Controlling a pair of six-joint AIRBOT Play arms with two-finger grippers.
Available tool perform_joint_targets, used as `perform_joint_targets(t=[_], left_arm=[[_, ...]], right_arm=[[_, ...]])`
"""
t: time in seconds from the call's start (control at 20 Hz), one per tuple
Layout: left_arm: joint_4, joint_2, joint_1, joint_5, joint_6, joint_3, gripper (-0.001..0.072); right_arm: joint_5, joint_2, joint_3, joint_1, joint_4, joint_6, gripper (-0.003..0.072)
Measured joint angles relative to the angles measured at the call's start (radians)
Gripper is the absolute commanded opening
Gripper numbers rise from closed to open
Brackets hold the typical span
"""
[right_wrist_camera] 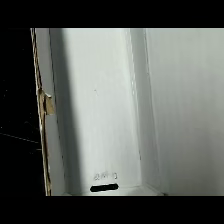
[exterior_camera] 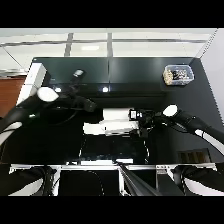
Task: Fold the box and place the chain.
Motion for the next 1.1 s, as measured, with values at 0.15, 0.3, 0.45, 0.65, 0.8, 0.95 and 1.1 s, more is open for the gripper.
perform_joint_targets(t=[0.15, 0.3, 0.45, 0.65, 0.8, 0.95, 1.1], left_arm=[[0.037, 0.188, 0.028, -0.034, 0.051, -0.079, 0.0024], [0.036, 0.291, -0.018, -0.043, 0.243, -0.224, 0.0084], [0.035, 0.328, -0.107, -0.001, 0.53, -0.343, 0.0709], [0.055, 0.315, -0.203, 0.124, 0.737, -0.393, 0.0703], [0.043, 0.237, -0.211, 0.152, 0.788, -0.371, 0.0684], [0.02, 0.128, -0.196, 0.126, 0.822, -0.318, 0.0684], [-0.045, 0.037, -0.189, 0.102, 0.903, -0.267, 0.0638]], right_arm=[[0.0, 0.0, 0.0, 0.0, 0.0, 0.0, 0.0178], [0.0, 0.0, 0.0, 0.0, 0.0, 0.001, 0.0178], [0.0, 0.0, 0.0, 0.0, 0.0, 0.001, 0.0179], [-0.001, 0.0, 0.0, 0.0, 0.0, 0.001, 0.0179], [-0.001, 0.0, 0.0, 0.0, 0.0, 0.001, 0.0179], [-0.001, 0.0, 0.0, 0.0, 0.001, 0.001, 0.0178], [-0.001, 0.0, 0.0, 0.0, 0.001, 0.001, 0.0179]])
